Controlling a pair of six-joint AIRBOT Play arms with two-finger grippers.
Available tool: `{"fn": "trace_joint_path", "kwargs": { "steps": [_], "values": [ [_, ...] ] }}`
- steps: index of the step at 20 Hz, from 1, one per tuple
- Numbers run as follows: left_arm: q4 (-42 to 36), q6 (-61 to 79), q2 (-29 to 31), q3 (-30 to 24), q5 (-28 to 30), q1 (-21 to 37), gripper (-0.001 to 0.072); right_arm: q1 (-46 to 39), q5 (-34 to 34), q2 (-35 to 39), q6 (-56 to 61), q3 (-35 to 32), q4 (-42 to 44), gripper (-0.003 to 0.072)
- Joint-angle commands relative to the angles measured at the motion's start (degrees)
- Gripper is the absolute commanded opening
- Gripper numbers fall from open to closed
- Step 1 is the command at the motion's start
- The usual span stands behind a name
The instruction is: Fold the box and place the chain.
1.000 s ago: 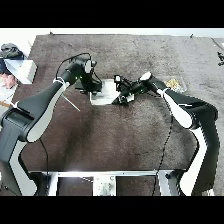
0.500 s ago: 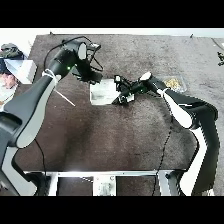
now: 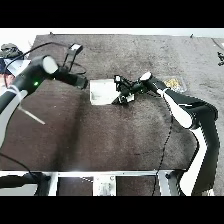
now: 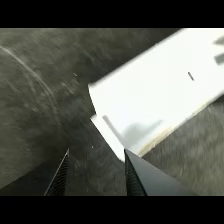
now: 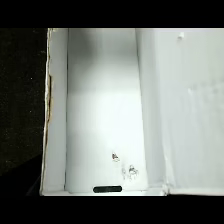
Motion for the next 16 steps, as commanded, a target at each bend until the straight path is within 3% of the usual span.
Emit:
{"fn": "trace_joint_path", "kwargs": {
  "steps": [1, 6, 10, 12, 16],
  "values": [
    [-22.9, 29.6, 2.3, -11.5, 4.8, 7.6, 0.0375, 0.1, 0.0, 0.0, 0.0, 0.0, 0.0, 0.0376],
    [-27.8, 32.9, 2.3, -11.6, 10.3, 9.5, 0.0376, 0.1, 0.0, 0.0, 0.0, 0.0, 0.0, 0.0376],
    [-36.3, 45.7, 0.5, -11.6, 8.9, 10.1, 0.0376, 0.0, 0.0, 0.0, 0.0, 0.0, 0.0, 0.0376],
    [-40.6, 50.6, -3.8, -8.9, 4.2, 12.2, 0.0377, 0.0, 0.0, 0.0, 0.0, 0.0, 0.0, 0.0376],
    [-42.0, 58.8, -18.8, 5.0, -14.0, 16.5, 0.0377, 0.0, 0.0, 0.0, 0.0, 0.0, 0.0, 0.0377]
  ]
}}
